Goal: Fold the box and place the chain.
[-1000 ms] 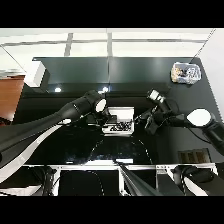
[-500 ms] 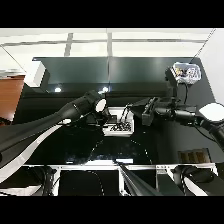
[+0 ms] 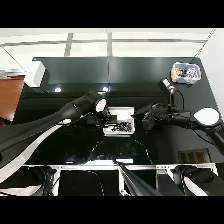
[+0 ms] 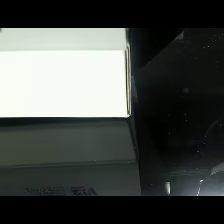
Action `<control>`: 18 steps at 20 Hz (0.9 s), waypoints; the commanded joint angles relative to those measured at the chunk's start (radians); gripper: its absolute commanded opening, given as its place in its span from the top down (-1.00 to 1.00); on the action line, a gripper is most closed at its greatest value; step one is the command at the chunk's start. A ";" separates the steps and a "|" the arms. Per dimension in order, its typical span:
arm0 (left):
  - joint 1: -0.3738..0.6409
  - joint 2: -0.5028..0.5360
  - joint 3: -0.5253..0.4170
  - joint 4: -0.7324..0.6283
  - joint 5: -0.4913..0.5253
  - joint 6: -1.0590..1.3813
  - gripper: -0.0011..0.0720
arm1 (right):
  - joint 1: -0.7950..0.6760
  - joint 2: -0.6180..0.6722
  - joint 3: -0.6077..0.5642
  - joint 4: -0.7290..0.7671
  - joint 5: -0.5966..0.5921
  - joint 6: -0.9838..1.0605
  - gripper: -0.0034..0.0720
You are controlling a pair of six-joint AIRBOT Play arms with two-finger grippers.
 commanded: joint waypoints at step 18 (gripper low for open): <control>0.047 0.313 0.033 0.193 -0.049 0.393 -0.60 | -0.056 0.000 -0.002 -0.143 -0.024 0.059 -0.09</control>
